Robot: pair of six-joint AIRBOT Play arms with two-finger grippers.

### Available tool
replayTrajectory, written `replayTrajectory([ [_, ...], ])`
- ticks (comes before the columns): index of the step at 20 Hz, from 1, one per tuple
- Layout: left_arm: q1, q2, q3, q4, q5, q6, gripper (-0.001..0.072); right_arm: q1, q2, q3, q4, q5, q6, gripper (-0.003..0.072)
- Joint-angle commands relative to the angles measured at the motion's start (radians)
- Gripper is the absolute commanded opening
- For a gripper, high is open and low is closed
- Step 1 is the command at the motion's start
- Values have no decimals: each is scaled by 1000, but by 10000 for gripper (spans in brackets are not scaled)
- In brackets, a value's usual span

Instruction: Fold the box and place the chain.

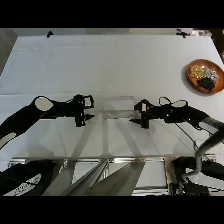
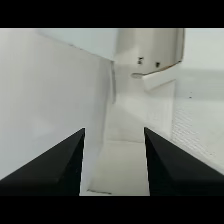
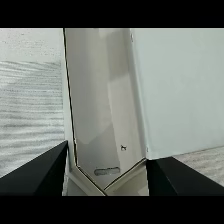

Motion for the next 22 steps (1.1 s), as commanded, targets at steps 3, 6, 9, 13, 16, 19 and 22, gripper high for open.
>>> replayTrajectory([
  [3,-32,-58,0,14,2,10,393,0,1,0,0,0,0,407],
  [6,-32,-58,0,-17,14,10,393,0,1,0,0,0,0,407],
  [9,-32,-63,0,-26,37,11,393,0,1,0,0,0,0,407],
  [13,-35,-83,0,-127,39,90,392,0,1,0,0,0,0,407],
  [16,-60,-92,0,-172,45,146,392,0,1,0,0,0,0,407],
  [19,-75,-95,0,-172,46,144,387,0,1,0,0,0,0,407],
  [22,-76,-95,0,-173,37,137,311,0,1,0,0,0,0,407],
])
